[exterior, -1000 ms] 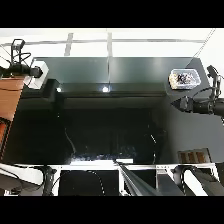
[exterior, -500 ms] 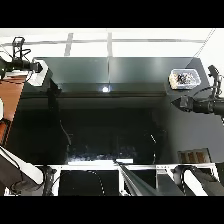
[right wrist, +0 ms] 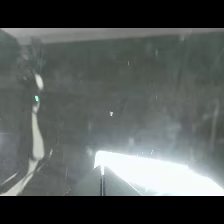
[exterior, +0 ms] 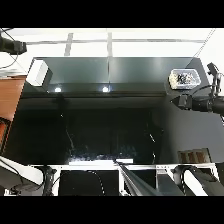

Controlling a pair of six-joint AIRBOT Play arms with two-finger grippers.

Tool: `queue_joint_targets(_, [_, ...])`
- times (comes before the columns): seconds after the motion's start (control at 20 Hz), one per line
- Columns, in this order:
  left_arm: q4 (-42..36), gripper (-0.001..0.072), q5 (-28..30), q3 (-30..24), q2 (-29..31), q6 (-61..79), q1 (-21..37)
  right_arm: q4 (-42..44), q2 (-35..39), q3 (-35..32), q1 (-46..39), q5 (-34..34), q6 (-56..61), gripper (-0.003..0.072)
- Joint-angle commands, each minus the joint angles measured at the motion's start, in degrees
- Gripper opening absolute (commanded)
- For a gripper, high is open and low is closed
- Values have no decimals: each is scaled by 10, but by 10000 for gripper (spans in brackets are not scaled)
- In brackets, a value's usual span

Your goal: Fold the box and place the chain.

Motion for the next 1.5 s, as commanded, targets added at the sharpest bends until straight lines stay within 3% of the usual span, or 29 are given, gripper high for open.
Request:
queue_joint_targets(0.0, [3,24,-71,-57,103,-66,-12,-10,1,36,46,-65,-5,14])
queue_joint_targets(0.15, [5,23,-59,-161,206,-82,-61,-17,0,55,85,-115,-5,14])
queue_joint_targets(0.35, [5,24,154,-464,423,-75,-176,-118,0,54,129,-128,-30,13])
queue_joint_targets(0.45, [16,24,250,-639,531,-76,-223,-137,0,36,143,-181,-65,13])
queue_joint_targets(0.6, [16,24,304,-814,620,-90,-234,-132,0,-44,143,-305,-59,13])
queue_joint_targets(0.75, [16,28,300,-848,628,-89,-214,-135,0,-104,141,-365,-55,14])
queue_joint_targets(1.0, [11,29,316,-848,627,-88,-213,-129,1,-105,141,-306,-54,15])
queue_joint_targets(1.45, [11,29,316,-848,627,-88,-213,-129,1,-105,141,-306,-54,15])
